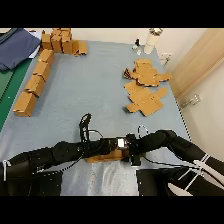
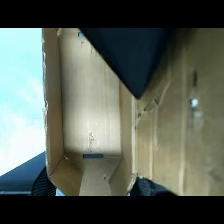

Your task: Fold the box.

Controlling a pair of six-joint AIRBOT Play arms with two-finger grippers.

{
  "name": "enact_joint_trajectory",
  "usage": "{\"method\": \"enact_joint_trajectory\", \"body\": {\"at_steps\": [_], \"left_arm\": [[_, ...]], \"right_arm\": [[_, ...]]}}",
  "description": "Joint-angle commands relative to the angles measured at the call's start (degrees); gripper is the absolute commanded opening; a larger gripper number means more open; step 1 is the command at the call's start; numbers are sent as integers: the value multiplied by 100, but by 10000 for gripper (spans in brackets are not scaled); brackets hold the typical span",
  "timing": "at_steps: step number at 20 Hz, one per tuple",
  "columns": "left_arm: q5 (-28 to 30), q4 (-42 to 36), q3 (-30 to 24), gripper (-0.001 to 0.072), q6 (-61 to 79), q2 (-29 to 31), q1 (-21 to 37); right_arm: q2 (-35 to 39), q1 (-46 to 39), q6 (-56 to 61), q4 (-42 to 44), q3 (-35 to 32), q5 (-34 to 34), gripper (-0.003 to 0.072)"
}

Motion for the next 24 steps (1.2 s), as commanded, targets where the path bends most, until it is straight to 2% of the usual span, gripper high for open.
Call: {"method": "enact_joint_trajectory", "body": {"at_steps": [1,7,12,18,20,24], "left_arm": [[-79,4,-166,8,17,332,15],[-675,92,-251,7,337,501,525],[-859,74,-192,7,485,450,920],[-1357,9,251,7,660,-424,1137],[-1563,-232,317,7,763,-745,1137],[-1609,-264,323,7,785,-933,1163]], "right_arm": [[0,-4,57,24,-2,-13,508],[0,-4,57,26,-2,-13,508],[0,-4,57,24,-2,-11,508],[0,-2,57,24,-2,-13,508],[0,-4,57,26,-2,-11,508],[0,-4,57,26,-2,-11,508]]}}
